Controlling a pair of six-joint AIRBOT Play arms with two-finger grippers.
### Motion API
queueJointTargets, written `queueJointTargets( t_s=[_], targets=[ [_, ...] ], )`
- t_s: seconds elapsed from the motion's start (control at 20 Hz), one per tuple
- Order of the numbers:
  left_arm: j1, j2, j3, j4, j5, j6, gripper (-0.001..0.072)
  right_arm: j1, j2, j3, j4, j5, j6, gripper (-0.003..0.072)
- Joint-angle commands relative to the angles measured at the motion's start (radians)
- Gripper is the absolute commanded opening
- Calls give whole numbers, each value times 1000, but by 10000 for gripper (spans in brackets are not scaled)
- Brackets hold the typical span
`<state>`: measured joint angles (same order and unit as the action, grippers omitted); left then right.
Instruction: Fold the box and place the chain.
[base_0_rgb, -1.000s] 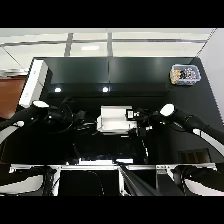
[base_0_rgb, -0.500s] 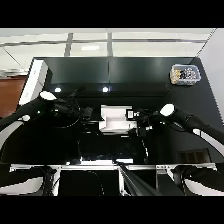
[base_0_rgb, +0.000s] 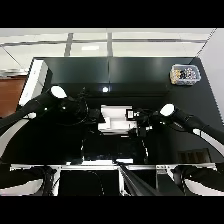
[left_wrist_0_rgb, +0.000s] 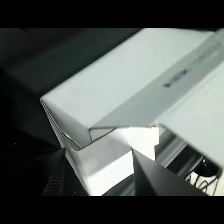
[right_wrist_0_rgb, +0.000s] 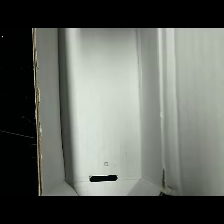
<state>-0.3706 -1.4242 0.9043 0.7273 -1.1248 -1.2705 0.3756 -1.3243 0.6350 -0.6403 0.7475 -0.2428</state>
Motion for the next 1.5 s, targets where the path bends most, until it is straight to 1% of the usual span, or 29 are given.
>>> queueJointTargets(
  t_s=[0.0, 0.05, 0.2, 0.3, 0.45, 0.6, 0.75, 0.8, 0.95, 1.05, 1.1, 1.2, 1.35, 1.45],
  targets=[
    [-63, 0, 46, 115, 54, -128, 387, 0, 0, 0, 0, 0, 0, 247],
    [-76, 0, 56, 154, 51, -162, 362, 0, 0, 0, 0, 0, 0, 247],
    [-116, 0, 91, 286, 40, -315, 362, 0, 0, 0, 0, 0, 0, 247],
    [-144, -1, 109, 330, 46, -351, 362, 0, 0, 0, 0, 0, 0, 247],
    [-195, -4, 114, 419, 87, -476, 362, 0, 0, 0, 0, 0, 0, 247],
    [-251, -9, 117, 502, 91, -585, 359, 0, 0, 0, 1, 0, 0, 246],
    [-318, -34, 141, 651, 76, -733, 359, 0, 0, 0, 1, 0, 0, 246],
    [-331, -55, 163, 660, 48, -747, 359, 0, 0, 0, 1, 0, 0, 246],
    [-365, -148, 269, 676, -49, -750, 359, 0, 0, 0, 1, 0, 0, 246],
    [-373, -188, 308, 677, -64, -838, 359, 0, 0, 0, 1, 0, 0, 247],
    [-378, -192, 313, 681, -51, -880, 359, 0, 0, 0, 1, 0, 0, 247],
    [-378, -192, 314, 686, -46, -893, 359, 0, 0, 0, 1, 0, 0, 246],
    [-380, -192, 314, 710, -89, -919, 359, 0, 0, 0, 1, 0, 0, 246],
    [-379, -192, 314, 713, -91, -922, 359, 0, 0, 0, 1, 0, 0, 247]
  ],
)
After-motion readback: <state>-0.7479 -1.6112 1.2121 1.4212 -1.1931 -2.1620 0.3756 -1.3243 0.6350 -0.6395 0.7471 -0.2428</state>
